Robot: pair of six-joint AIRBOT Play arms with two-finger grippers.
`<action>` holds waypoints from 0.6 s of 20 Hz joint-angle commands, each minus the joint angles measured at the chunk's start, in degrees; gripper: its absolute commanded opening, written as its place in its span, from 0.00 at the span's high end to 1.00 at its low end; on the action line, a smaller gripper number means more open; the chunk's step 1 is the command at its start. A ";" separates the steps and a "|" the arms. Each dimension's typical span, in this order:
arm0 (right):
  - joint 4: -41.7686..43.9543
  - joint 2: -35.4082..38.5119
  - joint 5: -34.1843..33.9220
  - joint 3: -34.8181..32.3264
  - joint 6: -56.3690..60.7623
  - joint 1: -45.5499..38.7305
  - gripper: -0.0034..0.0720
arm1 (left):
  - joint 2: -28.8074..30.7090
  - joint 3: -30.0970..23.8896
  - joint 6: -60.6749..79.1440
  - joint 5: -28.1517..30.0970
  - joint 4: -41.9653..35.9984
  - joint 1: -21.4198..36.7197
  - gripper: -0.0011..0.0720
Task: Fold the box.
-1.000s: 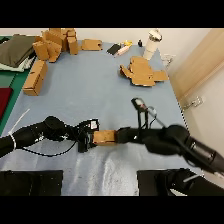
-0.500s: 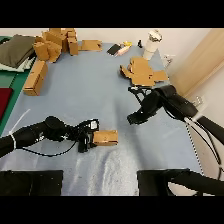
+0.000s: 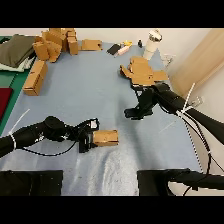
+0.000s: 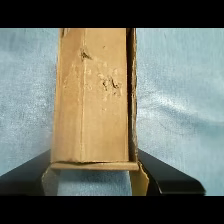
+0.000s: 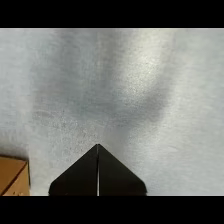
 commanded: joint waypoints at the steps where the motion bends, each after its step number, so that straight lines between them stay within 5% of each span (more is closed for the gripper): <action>1: 0.13 -0.26 0.61 0.13 1.62 0.00 0.95 | 0.24 0.04 -5.53 3.30 -0.79 0.15 0.53; 7: 0.22 -0.26 0.57 0.11 2.34 0.00 0.95 | 7.06 0.02 -22.99 26.86 0.55 6.67 0.53; 12: 0.20 -0.26 0.59 0.11 2.34 0.00 0.95 | 10.86 -0.50 -25.57 27.19 0.59 27.63 0.53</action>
